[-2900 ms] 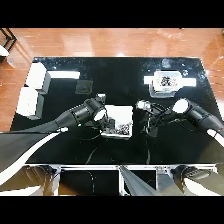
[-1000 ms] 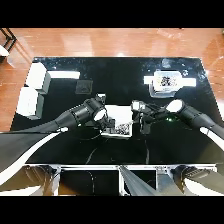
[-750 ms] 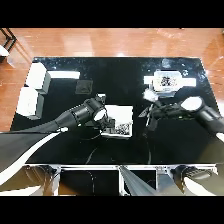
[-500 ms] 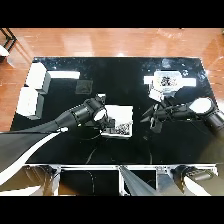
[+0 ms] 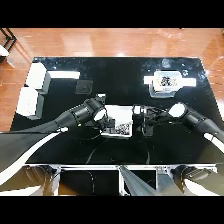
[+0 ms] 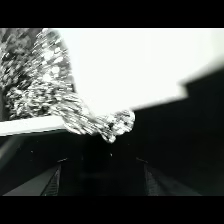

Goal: Fold the box and place the chain.

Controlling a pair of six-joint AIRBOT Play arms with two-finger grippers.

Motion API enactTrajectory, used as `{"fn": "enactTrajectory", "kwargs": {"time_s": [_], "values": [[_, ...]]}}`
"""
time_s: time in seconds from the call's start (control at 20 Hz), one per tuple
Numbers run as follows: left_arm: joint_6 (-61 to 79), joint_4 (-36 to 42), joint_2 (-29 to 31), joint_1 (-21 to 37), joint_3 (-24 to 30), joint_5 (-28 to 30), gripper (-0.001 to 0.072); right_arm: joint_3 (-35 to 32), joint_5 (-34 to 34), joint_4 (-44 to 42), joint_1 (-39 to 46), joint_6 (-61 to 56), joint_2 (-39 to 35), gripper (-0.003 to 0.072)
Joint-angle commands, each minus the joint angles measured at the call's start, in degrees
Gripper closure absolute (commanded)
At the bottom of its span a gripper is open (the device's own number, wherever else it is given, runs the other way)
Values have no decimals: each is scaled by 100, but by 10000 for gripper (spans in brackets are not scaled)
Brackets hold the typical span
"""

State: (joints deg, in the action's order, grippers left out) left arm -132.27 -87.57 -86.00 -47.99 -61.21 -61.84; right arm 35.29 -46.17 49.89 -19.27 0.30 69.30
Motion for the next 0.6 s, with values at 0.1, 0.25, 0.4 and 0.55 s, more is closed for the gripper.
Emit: {"fn": "enactTrajectory", "kwargs": {"time_s": [0.1,0.25,0.4,0.55], "values": [[0,0,-2,2,-2,-15,689,-7,555,-660,-155,1106,295,209],[0,-2,-2,2,-2,-35,690,-7,553,-1051,-155,1388,389,226],[0,-2,-2,2,-2,-35,690,-7,553,-1056,-155,1388,435,226],[0,-2,-2,2,-2,-31,689,-7,553,-1091,-155,1386,444,226]]}}
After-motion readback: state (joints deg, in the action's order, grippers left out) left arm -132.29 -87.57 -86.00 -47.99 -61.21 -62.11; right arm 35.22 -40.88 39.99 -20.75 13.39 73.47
